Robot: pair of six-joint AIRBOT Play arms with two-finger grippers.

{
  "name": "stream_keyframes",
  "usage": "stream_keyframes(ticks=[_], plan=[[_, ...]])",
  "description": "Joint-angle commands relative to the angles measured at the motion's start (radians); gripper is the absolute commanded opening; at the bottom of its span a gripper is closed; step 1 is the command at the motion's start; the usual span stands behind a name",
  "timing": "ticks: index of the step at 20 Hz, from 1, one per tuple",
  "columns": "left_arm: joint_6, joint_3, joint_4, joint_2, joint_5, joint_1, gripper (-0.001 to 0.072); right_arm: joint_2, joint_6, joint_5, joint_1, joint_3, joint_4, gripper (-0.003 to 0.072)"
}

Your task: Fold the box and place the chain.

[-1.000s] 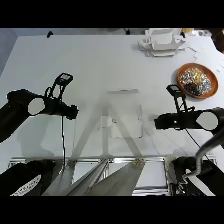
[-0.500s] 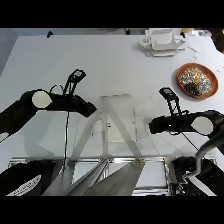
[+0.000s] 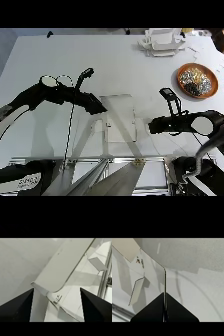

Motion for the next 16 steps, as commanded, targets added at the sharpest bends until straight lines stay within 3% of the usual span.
stream_keyframes(ticks=[1,4,8,11,15,16], plan=[[0.105,0.026,-0.031,-0.094,-0.077,0.042,0.0635,0.001,0.002,0.0,0.001,0.0,0.001,0.0018],[0.18,0.026,-0.09,-0.145,-0.13,0.016,0.0632,0.001,0.002,0.0,0.001,0.0,0.0,0.0018],[0.288,0.026,-0.097,-0.165,-0.067,-0.082,0.0621,0.001,0.003,0.001,0.001,0.0,0.002,0.0018],[0.333,0.026,-0.095,-0.165,-0.058,-0.098,0.0524,0.001,0.003,0.001,0.001,0.0,0.002,0.0018],[0.373,0.026,-0.042,-0.164,-0.044,-0.082,0.0055,0.001,0.002,0.0,0.001,0.0,0.003,0.0018],[0.396,0.026,-0.021,-0.164,-0.039,-0.082,0.0009,0.001,0.002,0.0,0.001,0.0,0.002,0.0018]])
